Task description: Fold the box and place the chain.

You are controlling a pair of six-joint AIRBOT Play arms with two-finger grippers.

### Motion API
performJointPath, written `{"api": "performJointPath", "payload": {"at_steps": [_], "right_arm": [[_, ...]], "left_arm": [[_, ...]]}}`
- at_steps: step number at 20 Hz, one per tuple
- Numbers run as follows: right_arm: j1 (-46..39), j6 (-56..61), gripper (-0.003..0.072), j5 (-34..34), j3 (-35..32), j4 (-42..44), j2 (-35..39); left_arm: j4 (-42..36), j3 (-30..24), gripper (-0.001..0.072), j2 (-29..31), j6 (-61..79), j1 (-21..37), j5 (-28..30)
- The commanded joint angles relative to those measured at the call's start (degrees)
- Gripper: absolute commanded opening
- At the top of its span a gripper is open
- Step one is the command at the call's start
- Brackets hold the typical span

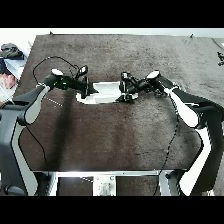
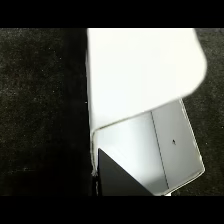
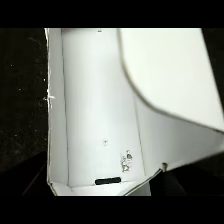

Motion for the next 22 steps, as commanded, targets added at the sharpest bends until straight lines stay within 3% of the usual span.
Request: {"api": "performJointPath", "payload": {"at_steps": [1, 20, 22], "right_arm": [[0.4, -0.7, 0.0591, 0.2, 0.2, -0.1, -0.4], [0.9, -1.0, 0.0582, 0.6, 1.9, -0.3, -2.6], [1.0, -1.0, 0.0530, 0.5, 1.9, -0.3, -2.6]], "left_arm": [[-0.4, 0.0, 0.0012, 0.0, 0.0, 0.0, 0.1], [-0.4, 0.0, 0.0012, 0.0, 0.0, 0.0, 0.1], [-0.4, 0.0, 0.0012, 0.0, 0.0, 0.0, 0.1]]}}
